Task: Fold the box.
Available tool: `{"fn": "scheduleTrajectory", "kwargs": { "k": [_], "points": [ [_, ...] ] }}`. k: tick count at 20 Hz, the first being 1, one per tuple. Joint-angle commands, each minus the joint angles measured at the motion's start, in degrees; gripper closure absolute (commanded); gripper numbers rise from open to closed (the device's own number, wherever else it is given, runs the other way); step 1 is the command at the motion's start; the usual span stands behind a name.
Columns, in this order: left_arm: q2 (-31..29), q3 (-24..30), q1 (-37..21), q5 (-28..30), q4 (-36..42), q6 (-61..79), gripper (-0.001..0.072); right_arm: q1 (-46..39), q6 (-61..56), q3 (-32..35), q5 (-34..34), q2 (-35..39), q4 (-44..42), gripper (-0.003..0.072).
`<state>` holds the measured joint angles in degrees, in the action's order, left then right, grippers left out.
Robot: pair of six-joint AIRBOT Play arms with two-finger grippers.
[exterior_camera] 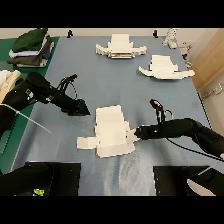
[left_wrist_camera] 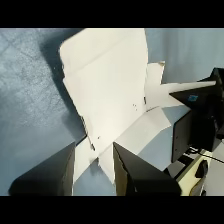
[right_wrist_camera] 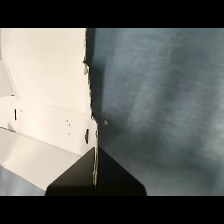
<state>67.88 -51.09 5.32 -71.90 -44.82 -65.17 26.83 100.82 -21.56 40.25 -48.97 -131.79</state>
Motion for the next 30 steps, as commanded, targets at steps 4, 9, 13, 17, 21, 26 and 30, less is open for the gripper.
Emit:
{"fn": "scheduleTrajectory", "kwargs": {
  "k": [4, 9, 13, 17, 21, 26, 30],
  "points": [
    [7.74, 0.15, -0.07, 2.78, 2.14, 2.40, 0.0359, 6.40, -0.79, 1.97, -6.25, 2.95, 0.20, 0.0684],
    [11.93, 1.70, -0.07, 3.10, 2.14, 3.06, 0.0359, 6.40, -0.79, 1.97, -6.19, 2.95, 0.20, 0.0684],
    [14.01, 1.70, 0.00, 4.35, 3.08, 4.61, 0.0360, 6.40, -0.81, 1.97, -6.12, 2.91, 0.22, 0.0685],
    [16.00, 1.70, 0.04, 2.34, 11.39, 13.46, 0.0360, 6.40, -0.96, 1.99, -6.10, 2.84, 0.42, 0.0685],
    [18.43, 1.70, 0.00, -2.75, 11.15, 18.58, 0.0361, 6.40, -0.94, 1.99, -6.08, 2.84, 0.42, 0.0685],
    [19.26, 1.70, 0.02, -4.61, 11.39, 22.47, 0.0362, 6.40, -0.94, 1.99, -5.95, 2.84, 0.44, 0.0685],
    [19.30, 1.68, 0.02, -4.57, 11.45, 24.33, 0.0545, 6.40, -0.94, 1.99, -5.92, 2.84, 0.46, 0.0685]
  ]
}}
